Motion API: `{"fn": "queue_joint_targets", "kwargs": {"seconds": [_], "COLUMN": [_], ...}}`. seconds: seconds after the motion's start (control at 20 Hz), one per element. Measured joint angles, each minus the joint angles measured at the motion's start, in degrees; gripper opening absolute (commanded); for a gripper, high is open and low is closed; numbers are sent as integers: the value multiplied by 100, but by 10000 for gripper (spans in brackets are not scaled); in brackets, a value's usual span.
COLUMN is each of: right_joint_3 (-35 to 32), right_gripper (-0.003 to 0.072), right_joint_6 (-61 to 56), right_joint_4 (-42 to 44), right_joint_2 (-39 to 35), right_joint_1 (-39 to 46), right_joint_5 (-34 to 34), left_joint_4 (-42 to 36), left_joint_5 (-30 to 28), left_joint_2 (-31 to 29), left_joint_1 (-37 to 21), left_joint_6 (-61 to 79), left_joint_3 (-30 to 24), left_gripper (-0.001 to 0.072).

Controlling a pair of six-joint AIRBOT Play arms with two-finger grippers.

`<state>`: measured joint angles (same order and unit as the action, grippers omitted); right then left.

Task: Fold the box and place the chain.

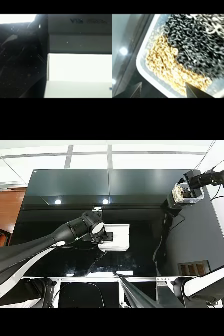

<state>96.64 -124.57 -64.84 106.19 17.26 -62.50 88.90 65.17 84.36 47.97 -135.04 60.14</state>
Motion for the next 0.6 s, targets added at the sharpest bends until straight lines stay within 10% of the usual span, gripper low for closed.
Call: {"fn": "queue_joint_targets", "kwargs": {"seconds": [0.45,0.6], "right_joint_3": [120,122], "right_gripper": [576,115], "right_joint_6": [-31,15], "right_joint_4": [-50,-76], "right_joint_2": [282,358], "right_joint_1": [85,28], "right_joint_5": [109,105], "left_joint_4": [0,-2], "left_joint_5": [0,0], "left_joint_2": [0,0], "left_joint_1": [2,2], "left_joint_6": [0,0], "left_joint_3": [0,0], "left_gripper": [25,25]}}
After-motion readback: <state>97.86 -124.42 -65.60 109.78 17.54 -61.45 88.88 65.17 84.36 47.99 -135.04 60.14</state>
